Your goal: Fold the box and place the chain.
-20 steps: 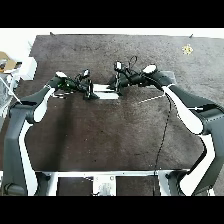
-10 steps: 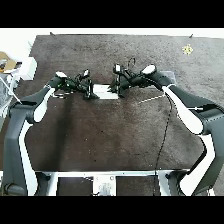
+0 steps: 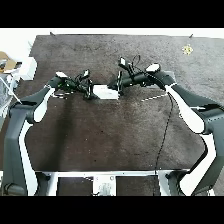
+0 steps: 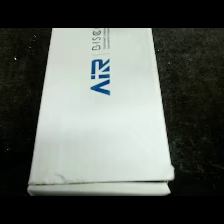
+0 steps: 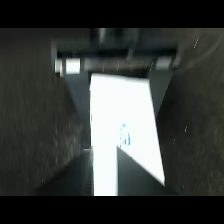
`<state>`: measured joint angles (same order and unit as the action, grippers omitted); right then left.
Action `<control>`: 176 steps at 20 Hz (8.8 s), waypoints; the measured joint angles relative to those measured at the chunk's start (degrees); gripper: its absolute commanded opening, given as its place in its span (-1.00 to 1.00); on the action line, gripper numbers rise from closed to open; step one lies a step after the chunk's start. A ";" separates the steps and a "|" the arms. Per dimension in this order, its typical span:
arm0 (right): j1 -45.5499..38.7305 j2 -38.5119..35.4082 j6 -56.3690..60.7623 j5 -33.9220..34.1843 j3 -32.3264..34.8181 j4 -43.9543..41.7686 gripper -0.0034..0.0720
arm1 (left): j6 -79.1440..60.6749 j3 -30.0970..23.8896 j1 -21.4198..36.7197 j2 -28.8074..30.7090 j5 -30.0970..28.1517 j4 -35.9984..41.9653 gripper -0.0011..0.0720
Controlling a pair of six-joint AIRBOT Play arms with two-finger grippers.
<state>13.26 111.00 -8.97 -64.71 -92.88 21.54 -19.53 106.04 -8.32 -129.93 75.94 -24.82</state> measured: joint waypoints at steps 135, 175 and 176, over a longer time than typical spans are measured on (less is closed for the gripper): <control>-12.59 -92.06 36.02 60.48 90.51 19.61 -0.91 | 48.98 -48.92 43.41 44.74 -41.00 -31.32 0.73; -12.59 -92.06 36.00 76.59 90.51 19.45 -0.91 | 47.69 -92.50 5.79 119.03 -74.88 -4.48 -0.96; -12.59 -92.06 36.00 79.12 90.51 19.43 -0.91 | 48.70 -93.74 5.42 119.40 -75.82 -4.42 -0.96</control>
<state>0.67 18.94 27.03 14.41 -2.37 40.97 29.17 12.29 -2.90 -10.52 0.12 -29.23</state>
